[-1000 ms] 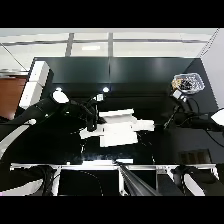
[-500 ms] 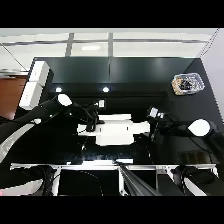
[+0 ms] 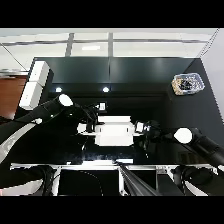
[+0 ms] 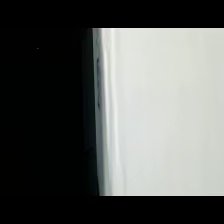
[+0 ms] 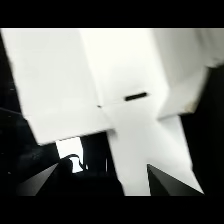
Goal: Fold the box and place the chain.
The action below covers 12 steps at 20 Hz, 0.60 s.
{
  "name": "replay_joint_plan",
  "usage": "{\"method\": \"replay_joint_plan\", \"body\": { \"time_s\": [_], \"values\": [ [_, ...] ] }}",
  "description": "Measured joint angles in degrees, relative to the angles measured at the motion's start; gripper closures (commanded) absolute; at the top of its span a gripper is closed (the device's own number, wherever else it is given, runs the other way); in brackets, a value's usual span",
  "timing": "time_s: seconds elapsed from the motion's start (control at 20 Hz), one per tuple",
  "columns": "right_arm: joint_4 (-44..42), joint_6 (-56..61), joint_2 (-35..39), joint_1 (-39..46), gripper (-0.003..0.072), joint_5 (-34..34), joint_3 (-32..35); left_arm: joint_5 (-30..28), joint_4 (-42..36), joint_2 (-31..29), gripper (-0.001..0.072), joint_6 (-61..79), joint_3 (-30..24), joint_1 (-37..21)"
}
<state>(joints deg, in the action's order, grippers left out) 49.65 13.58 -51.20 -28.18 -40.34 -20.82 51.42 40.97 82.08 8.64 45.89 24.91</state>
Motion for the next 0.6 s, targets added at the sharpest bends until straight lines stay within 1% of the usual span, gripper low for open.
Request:
{"method": "replay_joint_plan", "body": {
  "time_s": [0.15,0.3,0.45,0.6],
  "values": [
    [-3.26,-2.99,-2.47,-3.69,0.0054,1.42,0.09,-0.09,0.17,0.0,0.0686,0.02,0.02,0.02],
    [-5.95,-4.83,-4.02,-6.82,0.0054,4.83,0.13,-0.22,0.26,0.0,0.0685,0.02,0.02,0.02],
    [-7.43,-5.75,-4.68,-8.46,0.0054,7.45,-0.04,-0.24,0.33,0.02,0.0685,0.04,0.0,0.02],
    [-8.17,-6.1,-4.96,-9.05,0.0054,8.59,-0.92,-0.24,0.35,0.0,0.0685,0.07,0.0,0.02]
  ]
}}
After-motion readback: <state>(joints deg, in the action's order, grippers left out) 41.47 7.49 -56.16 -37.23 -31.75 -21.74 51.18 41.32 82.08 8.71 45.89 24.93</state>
